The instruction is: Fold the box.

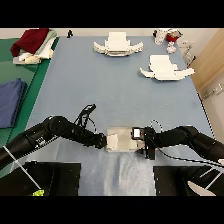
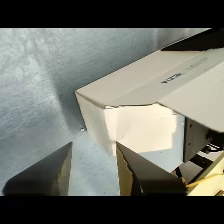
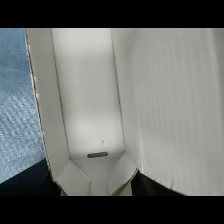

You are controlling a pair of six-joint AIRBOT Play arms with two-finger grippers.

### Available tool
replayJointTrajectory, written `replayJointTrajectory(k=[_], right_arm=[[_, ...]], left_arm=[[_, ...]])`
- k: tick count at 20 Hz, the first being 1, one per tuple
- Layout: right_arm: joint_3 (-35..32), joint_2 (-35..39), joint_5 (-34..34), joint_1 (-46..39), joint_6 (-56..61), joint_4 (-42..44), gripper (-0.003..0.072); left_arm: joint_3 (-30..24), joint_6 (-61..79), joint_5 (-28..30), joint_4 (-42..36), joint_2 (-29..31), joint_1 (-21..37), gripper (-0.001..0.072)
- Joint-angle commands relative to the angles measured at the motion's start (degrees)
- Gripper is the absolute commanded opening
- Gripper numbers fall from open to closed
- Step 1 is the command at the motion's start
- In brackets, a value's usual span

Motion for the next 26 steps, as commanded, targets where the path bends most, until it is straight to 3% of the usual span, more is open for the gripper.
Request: replayJointTrajectory(k=[1, 12, 19, 26], right_arm=[[0.0, 0.0, 0.0, 0.0, 0.0, 0.0, 0.0518], [0.0, 0.0, 0.0, 0.0, 0.0, 0.0, 0.0519], [0.0, 0.0, 0.0, 0.0, 0.0, 0.0, 0.0518], [0.0, 0.0, 0.0, 0.0, 0.0, 0.0, 0.0518]], left_arm=[[1.3, 0.0, -0.8, -0.3, 0.0, 0.0, 0.0407], [1.5, -4.3, 3.6, -1.9, -3.1, -1.0, 0.0406], [9.4, -27.7, 3.1, 18.7, -9.0, -13.2, 0.0406], [17.6, -47.7, -5.6, 33.5, -18.4, -20.2, 0.0405]])
